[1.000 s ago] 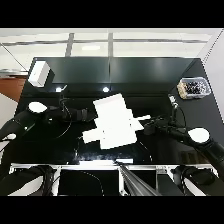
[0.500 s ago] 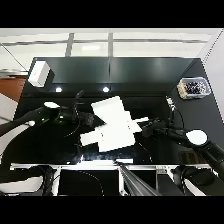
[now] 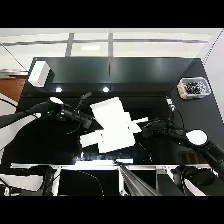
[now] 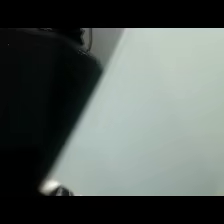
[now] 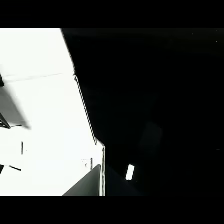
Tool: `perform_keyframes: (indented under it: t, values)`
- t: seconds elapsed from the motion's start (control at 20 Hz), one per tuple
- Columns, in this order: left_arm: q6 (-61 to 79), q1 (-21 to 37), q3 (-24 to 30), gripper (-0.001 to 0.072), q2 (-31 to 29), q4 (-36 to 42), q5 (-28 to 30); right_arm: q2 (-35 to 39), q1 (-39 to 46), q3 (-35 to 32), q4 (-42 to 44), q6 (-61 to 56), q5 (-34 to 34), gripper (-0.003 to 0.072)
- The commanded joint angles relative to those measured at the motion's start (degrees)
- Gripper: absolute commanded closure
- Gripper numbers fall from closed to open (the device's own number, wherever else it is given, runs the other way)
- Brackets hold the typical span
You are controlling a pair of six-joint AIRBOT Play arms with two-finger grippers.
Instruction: Fold the box and place the chain.
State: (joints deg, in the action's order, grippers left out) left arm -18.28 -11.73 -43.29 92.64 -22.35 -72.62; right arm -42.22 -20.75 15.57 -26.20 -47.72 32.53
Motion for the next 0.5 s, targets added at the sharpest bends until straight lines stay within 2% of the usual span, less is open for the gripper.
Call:
perform_keyframes:
  t: [0.0,0.05,0.25,0.3,0.4,0.45]
  values:
    - [0.33,0.63,-0.28,0.0392,0.26,-0.98,0.0,0.04,-0.07,-0.02,0.0,-0.04,0.02,0.0635]
    - [0.35,0.63,-0.28,0.0447,0.26,-0.98,0.0,0.04,-0.07,0.0,0.0,-0.04,0.02,0.0635]
    - [0.33,0.31,-0.28,0.0449,0.26,-0.81,0.59,0.04,-0.07,-0.02,-0.15,-0.04,-0.02,0.0634]
    - [0.33,0.28,-0.28,0.0473,0.26,-0.72,0.76,0.04,-0.07,-0.02,-0.48,-0.04,0.0,0.0635]
    - [0.33,0.28,-0.28,0.0616,0.26,-0.7,1.27,0.04,-0.07,-0.02,-0.63,-0.04,0.0,0.0634]
    - [0.35,0.28,-0.28,0.0662,0.26,-0.52,1.44,0.04,-0.07,-0.02,-0.63,-0.04,0.02,0.0634]
